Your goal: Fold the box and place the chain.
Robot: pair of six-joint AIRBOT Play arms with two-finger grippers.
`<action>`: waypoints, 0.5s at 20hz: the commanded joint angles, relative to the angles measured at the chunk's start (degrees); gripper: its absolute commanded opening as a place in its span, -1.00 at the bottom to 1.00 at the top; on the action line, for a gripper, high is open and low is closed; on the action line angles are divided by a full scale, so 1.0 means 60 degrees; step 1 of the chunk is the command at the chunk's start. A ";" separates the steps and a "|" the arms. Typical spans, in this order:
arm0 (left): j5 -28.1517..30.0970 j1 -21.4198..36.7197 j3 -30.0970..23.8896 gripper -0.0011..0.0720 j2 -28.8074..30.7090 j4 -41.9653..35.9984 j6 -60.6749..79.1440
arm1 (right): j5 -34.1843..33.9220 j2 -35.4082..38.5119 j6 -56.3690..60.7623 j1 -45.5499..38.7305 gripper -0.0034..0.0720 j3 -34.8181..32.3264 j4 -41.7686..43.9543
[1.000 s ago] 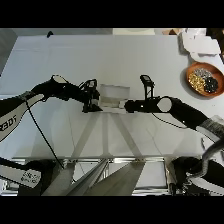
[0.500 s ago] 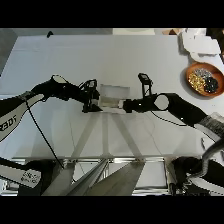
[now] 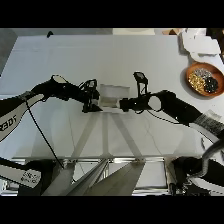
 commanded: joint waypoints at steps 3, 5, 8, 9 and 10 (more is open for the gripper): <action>0.0004 0.0007 0.0000 -0.03 -0.0007 0.0004 0.0004 | -0.0029 -0.0062 0.1759 0.0197 0.14 0.0073 -0.1534; 0.0004 0.0007 0.0000 -0.03 -0.0007 0.0004 0.0004 | -0.0007 -0.0153 0.2721 0.0262 0.14 0.0073 -0.2284; 0.0000 0.0007 0.0000 -0.03 -0.0007 0.0004 0.0004 | 0.0189 -0.0590 0.2929 0.0408 0.14 0.0076 -0.2441; 0.0004 0.0007 0.0000 -0.03 -0.0007 0.0004 0.0004 | 0.0222 -0.0754 0.2929 0.0484 0.14 0.0087 -0.2448; 0.0004 0.0007 0.0000 -0.03 -0.0007 0.0004 0.0004 | 0.0215 -0.0878 0.2929 0.0554 0.12 0.0117 -0.2463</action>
